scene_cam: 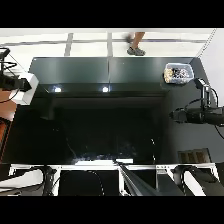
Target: Fold the box and place the chain.
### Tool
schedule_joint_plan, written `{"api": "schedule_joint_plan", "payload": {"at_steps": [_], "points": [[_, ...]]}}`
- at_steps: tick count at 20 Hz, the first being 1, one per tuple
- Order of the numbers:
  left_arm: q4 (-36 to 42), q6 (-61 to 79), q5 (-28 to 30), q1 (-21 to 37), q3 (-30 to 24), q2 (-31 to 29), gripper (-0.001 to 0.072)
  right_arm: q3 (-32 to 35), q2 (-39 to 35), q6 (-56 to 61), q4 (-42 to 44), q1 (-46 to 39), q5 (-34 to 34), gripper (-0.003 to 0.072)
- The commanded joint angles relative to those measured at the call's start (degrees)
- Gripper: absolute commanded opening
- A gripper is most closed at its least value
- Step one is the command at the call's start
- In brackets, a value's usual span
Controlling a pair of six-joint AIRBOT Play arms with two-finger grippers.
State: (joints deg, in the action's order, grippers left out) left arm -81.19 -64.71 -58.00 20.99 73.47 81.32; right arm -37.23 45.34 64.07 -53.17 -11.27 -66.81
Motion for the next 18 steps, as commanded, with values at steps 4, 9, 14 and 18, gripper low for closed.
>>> {"api": "schedule_joint_plan", "payload": {"at_steps": [4,9,14,18], "points": [[8.04,-0.07,5.01,2.25,16.24,18.23,0.0331,0.0,-0.04,0.02,4.04,-0.02,2.38,0.0016],[7.74,-0.28,-2.64,0.5,33.0,32.11,0.0331,0.02,-0.04,0.04,4.09,-0.02,2.71,0.0016],[5.27,-1.92,-8.83,-0.2,42.4,34.56,0.0709,0.02,-0.04,0.04,4.33,-0.02,2.86,0.0016],[2.62,-13.62,-16.31,-0.11,49.37,28.92,0.0624,0.02,-0.04,0.0,5.03,0.0,4.2,0.0016]]}}
